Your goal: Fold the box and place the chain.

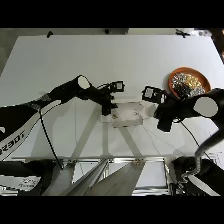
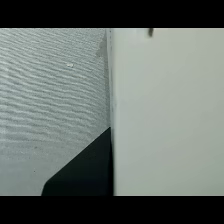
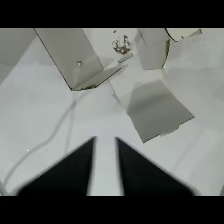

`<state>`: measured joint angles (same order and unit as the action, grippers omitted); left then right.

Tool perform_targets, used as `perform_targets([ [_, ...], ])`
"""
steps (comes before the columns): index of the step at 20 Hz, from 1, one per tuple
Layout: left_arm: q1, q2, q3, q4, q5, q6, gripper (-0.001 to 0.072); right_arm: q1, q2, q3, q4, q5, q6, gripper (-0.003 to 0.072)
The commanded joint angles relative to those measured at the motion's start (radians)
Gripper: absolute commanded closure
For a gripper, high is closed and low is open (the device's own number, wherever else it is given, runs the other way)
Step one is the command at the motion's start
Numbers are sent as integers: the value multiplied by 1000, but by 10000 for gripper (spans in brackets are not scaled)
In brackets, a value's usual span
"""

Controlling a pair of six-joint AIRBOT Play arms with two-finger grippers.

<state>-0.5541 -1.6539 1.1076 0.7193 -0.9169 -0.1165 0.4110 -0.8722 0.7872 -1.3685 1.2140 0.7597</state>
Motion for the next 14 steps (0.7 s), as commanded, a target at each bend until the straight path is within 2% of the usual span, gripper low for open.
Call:
perform_targets([
  [1, -1, -1, 0, 0, 0, 0, 696, 0, -43, -3, 7, -27, -68, 191],
  [2, -1, -1, 0, 0, 0, 0, 696, 0, -61, -8, 17, -40, -101, 129],
  [7, -1, -1, 0, 0, 0, 0, 696, 1, -137, -49, 39, -57, -182, 102],
  [9, -1, -1, 0, 0, 0, 0, 696, 1, -140, -99, 45, -121, -194, 89],
  [10, -1, -1, 0, 0, 0, 0, 696, 1, -140, -125, 45, -151, -195, 59],
  [14, -1, -1, 0, 0, 0, 0, 696, 1, -140, -188, 127, -237, -223, 56],
])
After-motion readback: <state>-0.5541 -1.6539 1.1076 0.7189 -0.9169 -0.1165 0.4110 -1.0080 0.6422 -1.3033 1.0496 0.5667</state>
